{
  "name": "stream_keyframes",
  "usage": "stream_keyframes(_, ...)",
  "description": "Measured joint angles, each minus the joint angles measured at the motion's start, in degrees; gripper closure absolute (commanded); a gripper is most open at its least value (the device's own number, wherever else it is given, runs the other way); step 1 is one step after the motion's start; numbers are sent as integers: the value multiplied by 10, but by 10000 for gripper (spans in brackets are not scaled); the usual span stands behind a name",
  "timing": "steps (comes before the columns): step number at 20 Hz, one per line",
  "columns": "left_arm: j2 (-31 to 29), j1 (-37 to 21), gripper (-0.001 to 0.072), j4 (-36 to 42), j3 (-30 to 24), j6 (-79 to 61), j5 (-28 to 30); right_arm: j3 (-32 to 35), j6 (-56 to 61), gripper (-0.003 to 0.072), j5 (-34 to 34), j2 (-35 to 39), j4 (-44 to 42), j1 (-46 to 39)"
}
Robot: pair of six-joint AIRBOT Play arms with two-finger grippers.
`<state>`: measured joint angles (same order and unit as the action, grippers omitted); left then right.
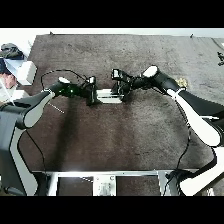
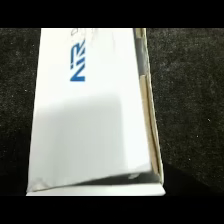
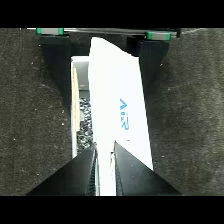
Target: Fold the box and place the chain.
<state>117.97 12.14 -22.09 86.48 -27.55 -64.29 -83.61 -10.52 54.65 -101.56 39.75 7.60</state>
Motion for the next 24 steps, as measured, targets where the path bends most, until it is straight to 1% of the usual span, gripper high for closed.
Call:
stream_keyframes(3, 0, 0, 474, 0, 0, 1, 1, 1, 1, 504, 4, -7, 0, 0)
stream_keyframes(4, 0, 0, 474, 0, 0, 1, 2, 1, 1, 482, 5, -9, 0, 0)
stream_keyframes(5, 0, 0, 474, 0, 0, 1, 2, 1, 2, 354, 7, -10, 0, 0)
stream_keyframes(6, 0, 0, 474, 0, 0, 1, 2, 1, 2, 328, 15, -11, 0, 0)
stream_keyframes(10, 0, 0, 474, 1, 0, 1, 2, 1, 2, 338, 24, -13, -2, -5)
stream_keyframes(11, 0, 0, 474, 1, 0, 1, 2, 1, 2, 392, 28, -13, -2, -8)
stream_keyframes(15, 0, 0, 474, 1, 0, 0, 2, 1, 2, 388, 49, -13, -2, -17)
stream_keyframes(24, 0, 1, 474, 0, 0, 0, 2, 1, 2, 388, 73, -23, -6, -24)
